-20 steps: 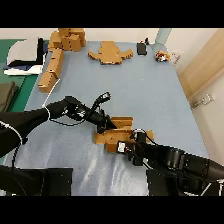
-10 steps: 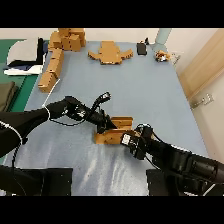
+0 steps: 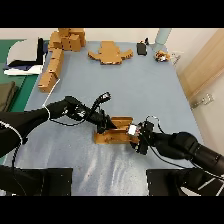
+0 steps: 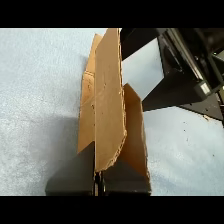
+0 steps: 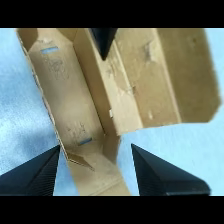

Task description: Fold the box.

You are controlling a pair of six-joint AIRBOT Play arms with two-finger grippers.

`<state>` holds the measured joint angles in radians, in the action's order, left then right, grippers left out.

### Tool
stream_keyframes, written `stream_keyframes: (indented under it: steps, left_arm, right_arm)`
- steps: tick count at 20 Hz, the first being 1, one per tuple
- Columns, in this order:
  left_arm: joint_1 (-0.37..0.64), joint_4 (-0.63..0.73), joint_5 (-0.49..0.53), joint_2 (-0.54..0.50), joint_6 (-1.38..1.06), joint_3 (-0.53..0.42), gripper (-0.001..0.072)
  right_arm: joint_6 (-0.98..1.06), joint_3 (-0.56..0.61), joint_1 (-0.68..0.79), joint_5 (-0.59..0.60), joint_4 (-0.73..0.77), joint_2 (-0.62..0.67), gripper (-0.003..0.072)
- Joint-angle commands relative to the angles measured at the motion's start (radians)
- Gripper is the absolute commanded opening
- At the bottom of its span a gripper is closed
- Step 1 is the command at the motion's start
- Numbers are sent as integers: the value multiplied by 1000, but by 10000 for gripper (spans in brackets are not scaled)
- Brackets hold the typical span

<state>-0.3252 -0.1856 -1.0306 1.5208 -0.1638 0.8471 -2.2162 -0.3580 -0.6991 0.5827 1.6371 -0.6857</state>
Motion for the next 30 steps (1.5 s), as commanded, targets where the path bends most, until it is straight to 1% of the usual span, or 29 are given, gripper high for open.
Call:
stream_keyframes:
  steps: [1,4,6,8,11,13,15,18,21,30]
  left_arm:
    - [0,0,0,0,0,0,15]
    - [0,0,0,0,0,0,14]
    - [0,0,0,0,0,0,15]
    - [0,0,0,0,0,0,15]
    - [0,0,0,0,0,0,14]
    - [0,0,0,0,0,0,14]
    - [0,0,0,0,0,0,14]
    - [0,0,0,0,0,0,14]
    - [0,0,0,0,0,0,15]
    - [0,2,0,0,0,0,15]
  right_arm:
    - [-502,-50,186,84,403,-55,718]
    - [-706,-133,292,270,542,-207,717]
    - [-793,-166,313,317,595,-300,718]
    - [-793,-186,313,315,595,-358,718]
    - [-793,-188,312,297,593,-389,717]
    - [-792,-188,311,297,592,-389,717]
    - [-790,-188,311,299,536,-389,714]
    - [-790,-188,311,299,510,-389,712]
    - [-792,-188,311,292,515,-391,700]
    - [-792,-188,298,238,539,-412,700]
